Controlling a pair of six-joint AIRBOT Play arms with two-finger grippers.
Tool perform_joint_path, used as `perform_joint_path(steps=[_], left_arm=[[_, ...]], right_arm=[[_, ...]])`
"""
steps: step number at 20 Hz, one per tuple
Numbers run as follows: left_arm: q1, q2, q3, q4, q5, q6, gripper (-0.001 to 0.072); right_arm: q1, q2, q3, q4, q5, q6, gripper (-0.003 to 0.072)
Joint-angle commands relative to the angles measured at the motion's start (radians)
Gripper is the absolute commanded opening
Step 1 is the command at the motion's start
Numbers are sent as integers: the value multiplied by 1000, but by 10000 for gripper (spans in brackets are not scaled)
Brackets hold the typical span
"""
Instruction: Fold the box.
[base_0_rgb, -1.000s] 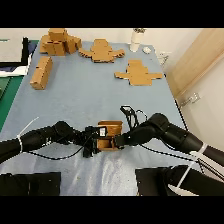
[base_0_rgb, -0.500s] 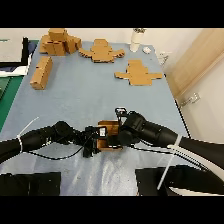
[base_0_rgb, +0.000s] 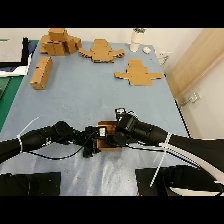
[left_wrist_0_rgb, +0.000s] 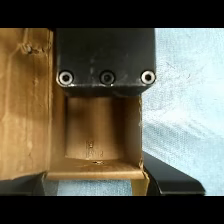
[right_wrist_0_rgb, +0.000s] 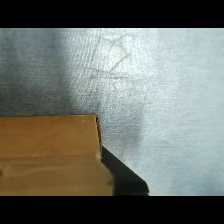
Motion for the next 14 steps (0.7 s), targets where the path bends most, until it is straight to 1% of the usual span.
perform_joint_path(steps=[1,2,3,4,6,8,12,14], left_arm=[[0,0,1,1,0,4,472],[0,0,1,1,0,4,472],[0,0,1,1,0,4,472],[0,0,1,1,0,4,472],[0,0,0,1,0,4,472],[0,0,1,1,0,4,472],[0,0,1,1,0,4,472],[0,0,1,1,0,4,473]], right_arm=[[7,-5,0,2,19,1,6],[11,-4,1,9,27,2,156],[13,-4,4,21,28,1,393],[14,-4,10,37,23,-9,470],[14,0,35,78,5,-35,469],[14,16,58,89,-23,-35,470],[11,87,102,80,-136,-23,470],[11,133,105,77,-174,-4,469]])
